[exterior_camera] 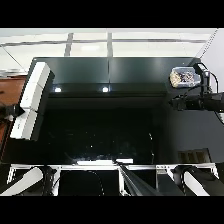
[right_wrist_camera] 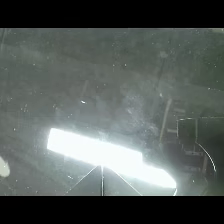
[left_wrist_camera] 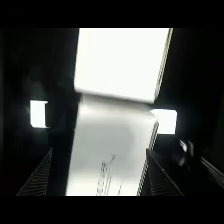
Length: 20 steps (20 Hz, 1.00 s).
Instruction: Fold the box and place the chain.
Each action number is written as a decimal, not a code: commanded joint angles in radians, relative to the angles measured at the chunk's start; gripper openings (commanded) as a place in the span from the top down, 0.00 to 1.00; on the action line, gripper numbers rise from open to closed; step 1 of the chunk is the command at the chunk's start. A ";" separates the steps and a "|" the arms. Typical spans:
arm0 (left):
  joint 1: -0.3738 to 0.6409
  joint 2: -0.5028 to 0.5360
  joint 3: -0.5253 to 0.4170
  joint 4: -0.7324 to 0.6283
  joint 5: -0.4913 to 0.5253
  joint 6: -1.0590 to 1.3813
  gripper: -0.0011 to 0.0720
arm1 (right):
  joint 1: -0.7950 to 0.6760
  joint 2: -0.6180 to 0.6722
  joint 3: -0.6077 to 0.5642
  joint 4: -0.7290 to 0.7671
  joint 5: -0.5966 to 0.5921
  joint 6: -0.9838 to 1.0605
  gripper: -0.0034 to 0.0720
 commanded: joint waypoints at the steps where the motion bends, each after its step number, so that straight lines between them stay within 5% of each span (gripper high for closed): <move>1: -0.084 0.017 0.201 -0.051 -0.009 -0.009 0.02 | 0.002 0.001 0.000 0.019 -0.048 -0.002 0.93; 2: -0.113 0.029 0.274 -0.079 -0.027 -0.046 0.04 | 0.011 0.001 0.002 0.041 -0.079 -0.011 0.93; 3: -0.142 0.040 0.343 -0.111 -0.045 -0.114 0.27 | 0.033 0.001 0.006 0.060 -0.115 -0.031 0.93; 4: -0.169 0.050 0.394 -0.149 -0.076 -0.166 0.71 | 0.063 -0.002 0.021 0.056 -0.139 -0.030 0.93; 5: -0.200 0.063 0.420 -0.212 -0.118 -0.179 0.95 | 0.087 -0.011 0.041 0.050 -0.145 -0.011 0.93; 8: -0.369 0.114 0.344 -0.287 -0.129 -0.182 0.96 | 0.110 -0.052 0.087 -0.101 -0.240 0.179 0.93; 10: -0.518 0.156 0.175 -0.215 0.047 -0.183 0.95 | 0.111 -0.089 0.087 -0.300 -0.362 0.278 0.93; 13: -0.649 0.169 -0.109 -0.141 0.293 -0.297 0.95 | 0.111 -0.173 0.087 -0.344 -0.412 0.286 0.93; 20: -0.626 0.169 -0.146 -0.138 0.317 -0.311 0.95 | 0.111 -0.183 0.087 -0.344 -0.388 0.286 0.93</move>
